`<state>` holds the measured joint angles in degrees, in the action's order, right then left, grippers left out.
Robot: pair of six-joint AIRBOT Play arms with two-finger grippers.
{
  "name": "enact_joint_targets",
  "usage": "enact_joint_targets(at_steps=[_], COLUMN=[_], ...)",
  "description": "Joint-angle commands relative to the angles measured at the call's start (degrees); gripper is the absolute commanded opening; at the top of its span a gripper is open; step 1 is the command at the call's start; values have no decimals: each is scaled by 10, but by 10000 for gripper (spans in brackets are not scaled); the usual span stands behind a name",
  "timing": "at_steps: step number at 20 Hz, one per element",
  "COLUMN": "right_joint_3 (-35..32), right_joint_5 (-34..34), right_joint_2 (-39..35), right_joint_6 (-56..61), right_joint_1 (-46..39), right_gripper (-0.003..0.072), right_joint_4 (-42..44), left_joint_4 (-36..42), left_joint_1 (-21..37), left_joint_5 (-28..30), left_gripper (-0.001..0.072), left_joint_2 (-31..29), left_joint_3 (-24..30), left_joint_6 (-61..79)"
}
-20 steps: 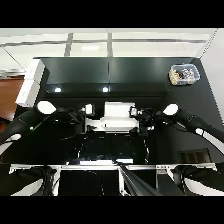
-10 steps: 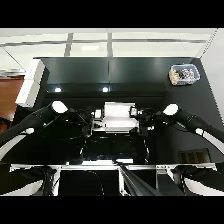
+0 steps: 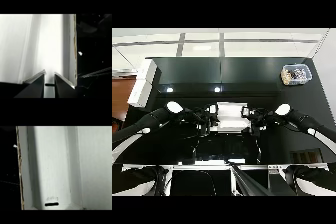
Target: Fold the box and place the chain.
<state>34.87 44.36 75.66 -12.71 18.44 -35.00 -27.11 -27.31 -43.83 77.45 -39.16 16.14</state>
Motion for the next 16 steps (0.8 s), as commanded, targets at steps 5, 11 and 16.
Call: enact_joint_targets(at_steps=[5,11,16], right_joint_3=[0,0,0], right_joint_5=[0,0,0], right_joint_2=[0,0,0], right_joint_6=[0,0,0], right_joint_1=[0,0,0], right_gripper=[146,146,146], right_joint_4=[0,0,0], left_joint_4=[36,31,-62], left_joint_1=[-13,-14,6], left_joint_5=[10,7,-40], left_gripper=[44,199,28], left_joint_2=[12,12,-8], left_joint_3=[-1,0,-18], left_joint_6=[0,-5,-118])
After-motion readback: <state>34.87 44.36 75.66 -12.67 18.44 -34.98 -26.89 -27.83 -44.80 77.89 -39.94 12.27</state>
